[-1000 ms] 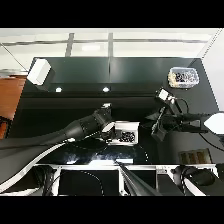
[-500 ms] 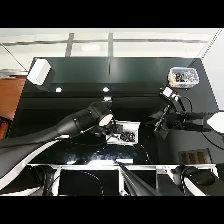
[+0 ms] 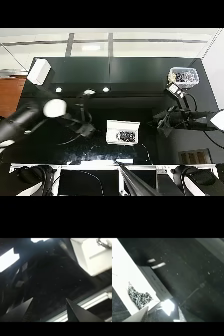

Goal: Fold the box and place the chain.

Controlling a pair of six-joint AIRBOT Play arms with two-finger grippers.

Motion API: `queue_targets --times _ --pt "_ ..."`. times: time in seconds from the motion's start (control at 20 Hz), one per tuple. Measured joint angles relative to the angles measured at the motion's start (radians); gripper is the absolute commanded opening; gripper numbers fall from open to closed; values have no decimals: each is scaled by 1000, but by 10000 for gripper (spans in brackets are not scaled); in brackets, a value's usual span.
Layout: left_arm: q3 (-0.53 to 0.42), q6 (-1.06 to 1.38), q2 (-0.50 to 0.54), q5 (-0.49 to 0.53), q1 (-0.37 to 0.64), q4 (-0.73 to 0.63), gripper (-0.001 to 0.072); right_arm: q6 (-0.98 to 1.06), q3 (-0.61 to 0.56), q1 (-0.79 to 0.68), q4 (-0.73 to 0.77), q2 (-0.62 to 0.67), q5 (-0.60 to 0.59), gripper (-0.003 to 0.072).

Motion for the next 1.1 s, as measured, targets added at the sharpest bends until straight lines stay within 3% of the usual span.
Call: queue_targets --times 0.05,0.1,0.15,0.3,0.5,0.85,1.1 --pt "-62 118 46 47 65 -79 543 11 0 -8 0 0 3 444" --pt "-124 240 82 93 126 -162 679 21 0 -17 0 0 6 444" --pt "-190 375 109 143 184 -249 707 35 0 -24 0 0 7 444" --pt "-340 778 134 258 282 -413 708 80 0 -36 0 0 10 444" --pt "-419 1187 101 373 291 -508 707 135 0 -40 0 0 13 444" --pt "-435 1587 17 476 193 -643 705 166 0 -41 20 0 19 444" --pt "-380 1719 -106 451 174 -806 704 169 0 -41 24 0 10 444"
